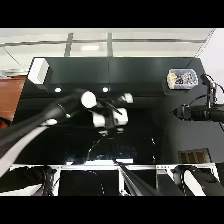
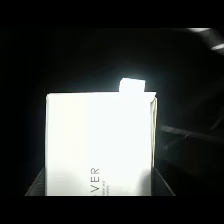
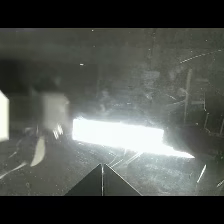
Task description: Fold the box and place the chain.
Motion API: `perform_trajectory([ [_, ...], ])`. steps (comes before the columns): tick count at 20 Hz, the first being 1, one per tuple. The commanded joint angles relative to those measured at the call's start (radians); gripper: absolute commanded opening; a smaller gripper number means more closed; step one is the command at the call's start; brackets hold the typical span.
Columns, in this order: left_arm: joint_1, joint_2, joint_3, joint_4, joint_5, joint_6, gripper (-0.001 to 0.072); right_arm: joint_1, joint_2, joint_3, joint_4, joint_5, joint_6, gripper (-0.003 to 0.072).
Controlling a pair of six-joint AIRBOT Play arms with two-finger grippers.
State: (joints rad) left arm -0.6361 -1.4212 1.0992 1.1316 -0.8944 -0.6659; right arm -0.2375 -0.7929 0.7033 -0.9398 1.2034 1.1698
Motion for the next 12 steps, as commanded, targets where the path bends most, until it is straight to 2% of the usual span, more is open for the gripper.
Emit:
perform_trajectory([
  [1,0.238,0.062,0.001,0.237,-0.175,-0.355,0.028,0.0,0.0,0.0,0.0,0.0,0.0,0.0015],
  [4,0.508,0.077,0.001,0.357,-0.279,-0.55,0.0295,0.0,0.0,0.0,0.0,-0.001,0.0,0.0015],
  [6,0.703,0.078,0.001,0.359,-0.297,-0.614,0.0294,0.0,0.0,0.0,0.0,-0.005,0.0,0.0015],
  [9,0.969,0.077,0.001,0.317,-0.228,-0.632,0.0295,0.0,0.0,0.0,0.0,-0.004,0.001,0.0016],
  [12,1.133,0.076,0.001,0.225,-0.084,-0.597,0.0295,0.0,0.0,0.0,0.001,-0.023,0.0,0.0015],
])
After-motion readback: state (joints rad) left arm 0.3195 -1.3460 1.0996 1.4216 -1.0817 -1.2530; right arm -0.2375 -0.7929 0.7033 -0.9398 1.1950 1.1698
